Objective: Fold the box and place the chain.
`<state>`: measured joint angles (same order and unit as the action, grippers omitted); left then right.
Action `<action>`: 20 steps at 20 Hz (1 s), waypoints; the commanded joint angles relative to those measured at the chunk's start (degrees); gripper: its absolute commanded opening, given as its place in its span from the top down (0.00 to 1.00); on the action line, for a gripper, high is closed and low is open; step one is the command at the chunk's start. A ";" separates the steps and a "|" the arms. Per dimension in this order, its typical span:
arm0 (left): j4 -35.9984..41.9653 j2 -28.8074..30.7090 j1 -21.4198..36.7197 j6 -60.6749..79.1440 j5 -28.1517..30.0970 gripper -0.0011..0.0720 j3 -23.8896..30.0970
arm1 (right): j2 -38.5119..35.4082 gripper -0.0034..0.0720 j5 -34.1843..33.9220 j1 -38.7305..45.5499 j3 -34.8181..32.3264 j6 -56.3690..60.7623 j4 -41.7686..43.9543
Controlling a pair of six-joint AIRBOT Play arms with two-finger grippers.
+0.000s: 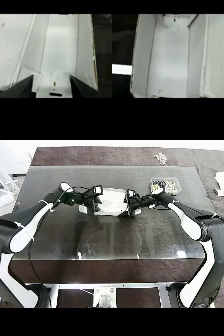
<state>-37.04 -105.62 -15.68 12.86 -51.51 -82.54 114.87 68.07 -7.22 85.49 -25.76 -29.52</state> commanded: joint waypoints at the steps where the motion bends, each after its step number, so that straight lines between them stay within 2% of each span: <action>1: -0.48 -0.59 0.02 -0.92 -0.70 0.21 0.00 | 0.00 0.17 0.13 -0.07 0.00 0.00 -0.02; 4: -0.92 -0.76 0.02 -1.05 -0.83 0.22 0.79 | 0.00 0.17 0.13 -0.07 0.00 0.00 -0.02; 5: -1.11 -0.76 0.02 -1.03 -0.63 0.28 0.76 | 0.00 0.17 0.13 -0.07 0.00 0.00 -0.02; 11: -1.11 -0.76 0.02 -1.05 -0.44 0.29 0.76 | 0.00 0.17 0.13 -0.07 0.00 0.00 -0.02; 12: -1.11 -0.76 0.02 -0.96 -0.42 0.45 0.76 | 0.00 0.17 0.13 -0.07 0.00 0.00 -0.04; 13: -1.11 -0.76 0.02 -0.83 -0.42 0.51 0.76 | 0.00 0.17 0.13 -0.07 0.00 0.00 -0.02; 18: -1.09 -0.74 0.48 -0.79 -0.44 0.52 0.55 | 0.00 0.17 0.13 -0.07 0.00 0.00 -0.02; 19: -1.03 -0.55 0.87 -0.79 -0.48 0.71 0.50 | 0.00 0.17 0.13 -0.07 0.00 0.00 -0.04; 20: -0.94 -0.17 1.44 -0.76 -0.61 0.85 0.46 | 0.00 0.17 0.13 -0.07 0.00 0.00 -0.02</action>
<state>-38.06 -106.24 -15.05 12.05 -51.70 -81.91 114.87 68.34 -7.27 85.49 -25.82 -29.56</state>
